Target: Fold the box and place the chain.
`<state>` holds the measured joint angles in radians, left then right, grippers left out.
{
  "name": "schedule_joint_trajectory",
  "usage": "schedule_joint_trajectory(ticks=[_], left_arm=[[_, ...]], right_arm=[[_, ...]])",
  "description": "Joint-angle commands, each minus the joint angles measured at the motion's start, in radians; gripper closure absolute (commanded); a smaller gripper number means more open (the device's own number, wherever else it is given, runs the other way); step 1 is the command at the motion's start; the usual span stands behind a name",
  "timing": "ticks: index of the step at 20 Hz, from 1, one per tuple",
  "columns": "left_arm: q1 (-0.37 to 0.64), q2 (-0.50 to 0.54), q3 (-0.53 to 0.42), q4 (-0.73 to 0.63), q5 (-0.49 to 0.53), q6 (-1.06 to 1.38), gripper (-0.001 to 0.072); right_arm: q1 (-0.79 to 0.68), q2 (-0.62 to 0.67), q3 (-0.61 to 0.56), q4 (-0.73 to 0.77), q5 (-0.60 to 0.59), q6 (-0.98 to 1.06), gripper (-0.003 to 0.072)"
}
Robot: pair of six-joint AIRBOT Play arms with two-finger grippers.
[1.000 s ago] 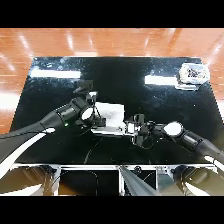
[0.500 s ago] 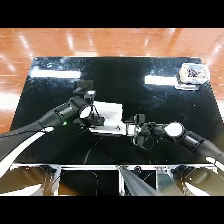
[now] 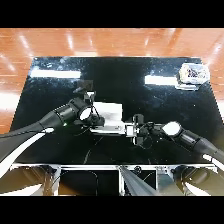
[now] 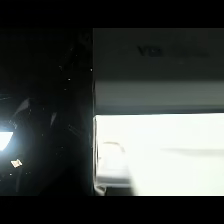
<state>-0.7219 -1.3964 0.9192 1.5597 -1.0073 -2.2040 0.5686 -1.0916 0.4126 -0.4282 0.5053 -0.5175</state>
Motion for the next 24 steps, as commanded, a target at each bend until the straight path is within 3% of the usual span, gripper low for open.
schedule_joint_trajectory(ticks=[1,14,15,16,24], left_arm=[[-0.001,-0.002,-0.016,-0.005,0.02,-0.005,0.0689],[-0.001,-0.005,-0.017,-0.005,0.035,-0.005,0.0689],[-0.001,-0.005,-0.017,-0.005,0.035,-0.005,0.0689],[-0.001,-0.005,-0.017,-0.005,0.034,-0.005,0.0689],[-0.001,-0.005,-0.017,-0.009,0.034,-0.005,0.0689]], right_arm=[[0.001,-0.004,0.003,0.013,-0.013,-0.019,-0.0034],[0.001,-0.034,0.018,0.039,-0.008,-0.019,-0.0021],[0.001,-0.036,0.018,0.039,-0.005,-0.019,0.0157],[0.001,-0.039,0.018,0.039,0.0,-0.019,0.0259],[0.001,-0.063,0.034,0.081,0.001,-0.074,0.0261]])
